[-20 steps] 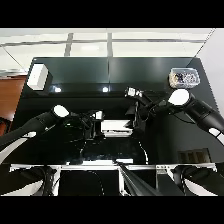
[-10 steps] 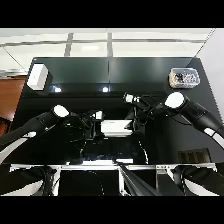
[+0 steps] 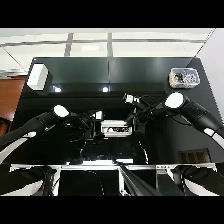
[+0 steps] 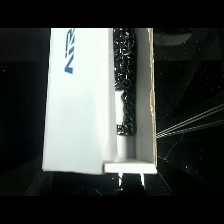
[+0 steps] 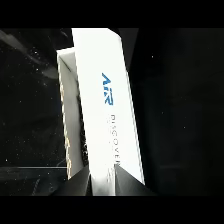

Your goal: Fold the box and place the chain.

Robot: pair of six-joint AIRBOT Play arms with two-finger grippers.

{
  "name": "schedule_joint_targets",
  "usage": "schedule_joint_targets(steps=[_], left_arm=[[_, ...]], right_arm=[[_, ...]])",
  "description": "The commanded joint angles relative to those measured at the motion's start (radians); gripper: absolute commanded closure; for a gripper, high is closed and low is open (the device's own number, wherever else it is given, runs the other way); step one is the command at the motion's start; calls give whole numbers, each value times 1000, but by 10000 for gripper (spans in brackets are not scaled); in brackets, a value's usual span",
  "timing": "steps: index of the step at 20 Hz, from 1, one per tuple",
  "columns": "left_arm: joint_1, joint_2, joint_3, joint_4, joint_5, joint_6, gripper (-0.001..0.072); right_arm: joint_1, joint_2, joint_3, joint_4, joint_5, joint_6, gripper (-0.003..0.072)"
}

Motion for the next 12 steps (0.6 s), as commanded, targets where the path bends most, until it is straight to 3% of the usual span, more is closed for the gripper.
schedule_joint_targets(steps=[1, 3, 5, 12], left_arm=[[0, 0, 1, 0, 0, -1, 244], [0, 0, 1, 0, 0, -1, 244], [0, 0, 1, 0, 0, -1, 244], [0, 0, 1, 0, 0, -1, 244]], right_arm=[[1, 0, 0, -30, 14, 2, 535], [1, 0, 0, -30, 14, 2, 535], [1, 0, 0, -47, 13, 2, 416], [1, 0, 0, -48, 23, 1, 417]])
